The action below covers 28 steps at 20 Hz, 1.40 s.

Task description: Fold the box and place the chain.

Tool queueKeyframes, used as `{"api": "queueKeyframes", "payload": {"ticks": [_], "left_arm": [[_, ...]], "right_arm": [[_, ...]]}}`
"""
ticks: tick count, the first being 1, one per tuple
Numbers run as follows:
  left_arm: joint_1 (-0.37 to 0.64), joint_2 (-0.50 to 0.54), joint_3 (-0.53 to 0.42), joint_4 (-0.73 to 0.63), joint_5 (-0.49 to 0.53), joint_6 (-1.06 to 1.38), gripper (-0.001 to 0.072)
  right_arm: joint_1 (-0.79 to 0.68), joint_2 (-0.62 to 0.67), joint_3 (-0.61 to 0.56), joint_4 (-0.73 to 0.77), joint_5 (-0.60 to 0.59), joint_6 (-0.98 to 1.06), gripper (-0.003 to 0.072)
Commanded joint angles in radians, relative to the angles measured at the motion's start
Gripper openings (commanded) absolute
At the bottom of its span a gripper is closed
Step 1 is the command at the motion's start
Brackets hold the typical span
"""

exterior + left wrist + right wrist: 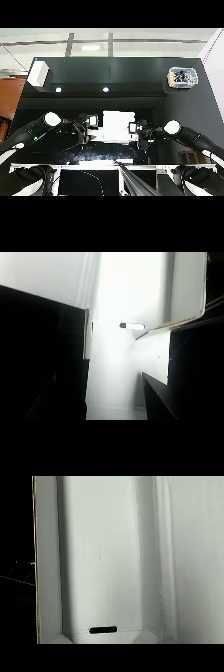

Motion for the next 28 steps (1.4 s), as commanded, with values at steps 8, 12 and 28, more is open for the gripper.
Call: {"api": "queueKeyframes", "payload": {"ticks": [8,12,28], "left_arm": [[-0.003,-0.001,-0.015,-0.13,-0.013,0.104,0.054],[-0.003,0.0,-0.015,-0.142,-0.076,0.116,0.0379],[-0.086,-0.001,-0.016,-0.246,-0.044,0.113,0.0335]], "right_arm": [[0.0,0.0,0.0,0.0,0.0,0.0,0.0541],[0.0,0.0,0.0,0.0,0.0,0.0,0.0541],[0.0,0.0,0.0,0.0,-0.022,0.0,0.0541]]}}
